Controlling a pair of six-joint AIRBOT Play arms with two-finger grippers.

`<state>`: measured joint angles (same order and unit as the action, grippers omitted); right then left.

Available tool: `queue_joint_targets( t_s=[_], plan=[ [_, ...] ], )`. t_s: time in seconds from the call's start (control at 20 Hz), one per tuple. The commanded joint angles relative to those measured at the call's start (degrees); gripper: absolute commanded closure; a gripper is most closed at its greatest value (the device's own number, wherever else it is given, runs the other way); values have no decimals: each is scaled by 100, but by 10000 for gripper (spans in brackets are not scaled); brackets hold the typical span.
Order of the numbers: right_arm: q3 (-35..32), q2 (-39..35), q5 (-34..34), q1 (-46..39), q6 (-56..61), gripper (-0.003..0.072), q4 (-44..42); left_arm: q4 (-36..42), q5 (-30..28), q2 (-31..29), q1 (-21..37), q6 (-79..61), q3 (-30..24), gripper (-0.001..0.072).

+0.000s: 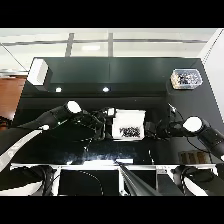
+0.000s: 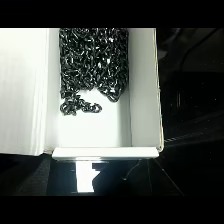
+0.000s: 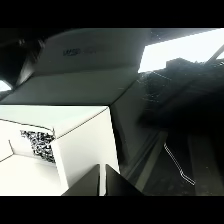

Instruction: Fold the box and place the chain.

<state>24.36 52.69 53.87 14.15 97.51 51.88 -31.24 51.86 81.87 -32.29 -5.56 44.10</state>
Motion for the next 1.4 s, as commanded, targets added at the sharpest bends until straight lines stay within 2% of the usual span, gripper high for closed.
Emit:
queue_joint_targets(
  t_s=[0.0,0.1,0.65,0.75,0.85,0.9,1.0,1.1,1.15,1.25,1.35],
  plan=[
    [-2,0,-13,0,2,640,22,125,-79,-9,22,-2,0,6],
    [-2,0,-11,2,2,640,20,365,-173,-4,22,-20,0,6],
    [-2,0,-11,2,0,640,22,428,-216,111,-155,-153,0,11],
    [-2,0,-13,0,0,640,22,428,-216,111,-155,-153,0,62],
    [-2,-2,-11,0,-4,640,24,424,-216,111,-155,-153,0,207],
    [0,-2,24,-9,-4,640,24,404,-216,111,-155,-151,0,236],
    [72,-22,297,-83,-44,601,225,382,-216,111,-155,-151,0,237],
    [262,-118,693,-258,-44,602,741,356,-219,111,-153,-151,2,297],
    [382,-205,824,-385,-44,603,997,345,-219,111,-155,-151,2,297],
    [682,-461,874,-688,-63,604,1325,341,-249,109,-155,-153,2,298],
    [1032,-647,765,-907,-564,604,1311,315,-367,96,-155,-153,2,297]
  ],
)
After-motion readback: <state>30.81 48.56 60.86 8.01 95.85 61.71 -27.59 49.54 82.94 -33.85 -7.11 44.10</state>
